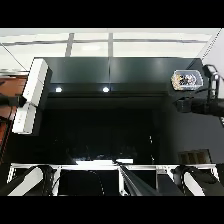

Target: Fold the box and place the chain.

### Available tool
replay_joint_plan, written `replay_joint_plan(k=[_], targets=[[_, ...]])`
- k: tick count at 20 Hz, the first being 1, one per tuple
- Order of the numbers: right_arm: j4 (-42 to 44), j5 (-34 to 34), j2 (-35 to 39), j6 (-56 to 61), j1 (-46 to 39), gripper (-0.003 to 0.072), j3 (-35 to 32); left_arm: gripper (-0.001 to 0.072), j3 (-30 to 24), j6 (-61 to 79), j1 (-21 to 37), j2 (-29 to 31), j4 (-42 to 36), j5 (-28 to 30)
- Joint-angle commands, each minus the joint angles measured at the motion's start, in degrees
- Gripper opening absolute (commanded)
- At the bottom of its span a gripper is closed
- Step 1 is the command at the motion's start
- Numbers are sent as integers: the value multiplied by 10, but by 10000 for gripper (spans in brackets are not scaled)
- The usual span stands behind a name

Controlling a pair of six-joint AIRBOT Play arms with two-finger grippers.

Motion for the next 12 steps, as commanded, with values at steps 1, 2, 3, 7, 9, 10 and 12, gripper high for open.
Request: replay_joint_plan(k=[1,2,3,7,9,10,12], targets=[[0,73,1,-9,0,14,82,635,59,-12,-111,41,-22,-31],[-2,96,6,-12,0,14,101,389,64,-45,-145,59,-23,-35],[-2,102,19,-13,0,13,108,90,64,-79,-178,80,-23,-40],[-5,37,94,-48,34,12,48,22,-7,-151,-303,179,-52,18],[-21,-43,114,-50,65,12,-31,22,-92,-155,-369,235,-43,123],[-32,-95,116,-50,75,12,-71,22,-130,-155,-391,250,-38,164],[-44,-216,115,-49,79,13,-148,23,-176,-158,-402,259,-37,193]])
